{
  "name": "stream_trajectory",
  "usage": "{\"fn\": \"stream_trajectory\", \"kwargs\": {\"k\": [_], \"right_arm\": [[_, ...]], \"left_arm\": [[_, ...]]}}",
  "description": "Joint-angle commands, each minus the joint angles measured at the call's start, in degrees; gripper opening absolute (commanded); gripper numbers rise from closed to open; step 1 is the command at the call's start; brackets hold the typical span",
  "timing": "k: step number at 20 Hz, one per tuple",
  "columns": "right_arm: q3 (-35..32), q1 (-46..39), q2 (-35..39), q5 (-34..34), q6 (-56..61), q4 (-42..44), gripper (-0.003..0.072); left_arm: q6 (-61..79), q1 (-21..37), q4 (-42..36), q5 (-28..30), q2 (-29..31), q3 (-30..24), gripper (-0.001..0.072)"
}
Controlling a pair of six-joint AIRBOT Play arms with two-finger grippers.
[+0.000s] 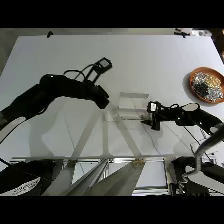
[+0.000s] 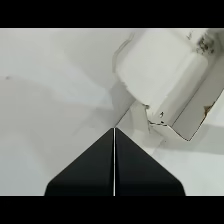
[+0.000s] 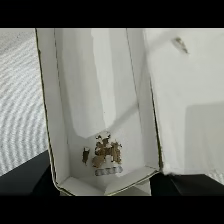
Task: Fold the box and place the chain.
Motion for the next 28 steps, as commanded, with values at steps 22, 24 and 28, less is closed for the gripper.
{"fn": "stream_trajectory", "kwargs": {"k": [22, 24, 28], "right_arm": [[-0.02, 0.04, 0.02, 0.02, 0.02, 0.02, 0.0401], [-0.02, 0.04, 0.02, 0.02, 0.02, 0.02, 0.0401], [-0.02, 0.04, 0.02, 0.02, 0.02, 0.02, 0.0401]], "left_arm": [[-15.93, 3.13, -18.14, 0.26, -9.75, -13.97, 0.0004], [-15.98, 1.33, -18.34, -1.6, -10.27, -13.97, 0.0004], [-16.46, -0.33, -18.58, -4.74, -10.38, -13.97, 0.0001]]}}
